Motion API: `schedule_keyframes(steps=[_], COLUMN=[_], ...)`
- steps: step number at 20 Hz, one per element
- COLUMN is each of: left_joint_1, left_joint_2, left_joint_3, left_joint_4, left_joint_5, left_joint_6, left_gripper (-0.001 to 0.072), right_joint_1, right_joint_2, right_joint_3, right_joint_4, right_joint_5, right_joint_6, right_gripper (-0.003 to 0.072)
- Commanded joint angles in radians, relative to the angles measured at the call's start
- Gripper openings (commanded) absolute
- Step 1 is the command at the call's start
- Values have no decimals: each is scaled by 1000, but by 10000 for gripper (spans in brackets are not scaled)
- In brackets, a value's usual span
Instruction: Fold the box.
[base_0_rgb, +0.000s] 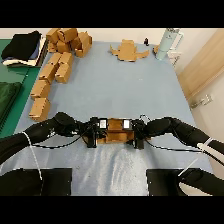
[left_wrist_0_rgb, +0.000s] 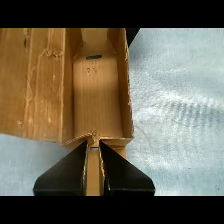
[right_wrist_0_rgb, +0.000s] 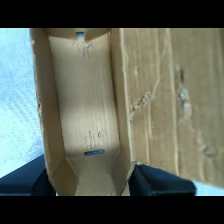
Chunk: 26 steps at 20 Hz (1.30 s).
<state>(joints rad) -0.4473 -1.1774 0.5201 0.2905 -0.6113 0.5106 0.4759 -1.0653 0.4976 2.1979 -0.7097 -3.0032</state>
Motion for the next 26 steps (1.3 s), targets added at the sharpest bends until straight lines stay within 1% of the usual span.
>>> schedule_keyframes(steps=[1, 7, 8, 9, 10, 16, 17, 19, 21, 23, 25, 26], left_joint_1=[-10, -10, -10, -10, -10, -10, -10, -8, 0, 20, 50, 72], left_joint_2=[-13, -14, -14, -14, -14, -14, -14, -4, 37, 118, 251, 318], left_joint_3=[0, 0, 0, 0, 0, -6, -6, -6, -6, -6, -6, -6], left_joint_4=[-44, -44, -44, -44, -43, -43, -42, -13, 38, 163, 384, 506], left_joint_5=[2, 11, 10, 10, 11, 11, 11, 24, 52, 51, 50, 43], left_joint_6=[26, 26, 26, 24, 24, 22, 10, -41, -164, -377, -719, -939], left_gripper=[111, 119, 299, 571, 604, 603, 563, 12, 13, 13, 13, 13], right_joint_1=[0, 0, 0, 0, 0, 0, 0, 0, 0, 0, 0, 0], right_joint_2=[0, 0, 0, 0, 0, 0, 0, 0, 0, 0, 0, 0], right_joint_3=[0, 0, 0, 0, 0, 0, 0, 0, 0, 0, 0, 0], right_joint_4=[1, 1, 1, 1, 1, 1, 1, 1, 1, 1, 1, 1], right_joint_5=[1, 1, 1, 1, 1, 1, 1, 1, 1, 1, 1, 1], right_joint_6=[0, 0, 0, 0, 0, 0, 0, 0, 0, 0, 0, 0], right_gripper=[576, 575, 575, 575, 575, 575, 575, 575, 575, 576, 575, 575])
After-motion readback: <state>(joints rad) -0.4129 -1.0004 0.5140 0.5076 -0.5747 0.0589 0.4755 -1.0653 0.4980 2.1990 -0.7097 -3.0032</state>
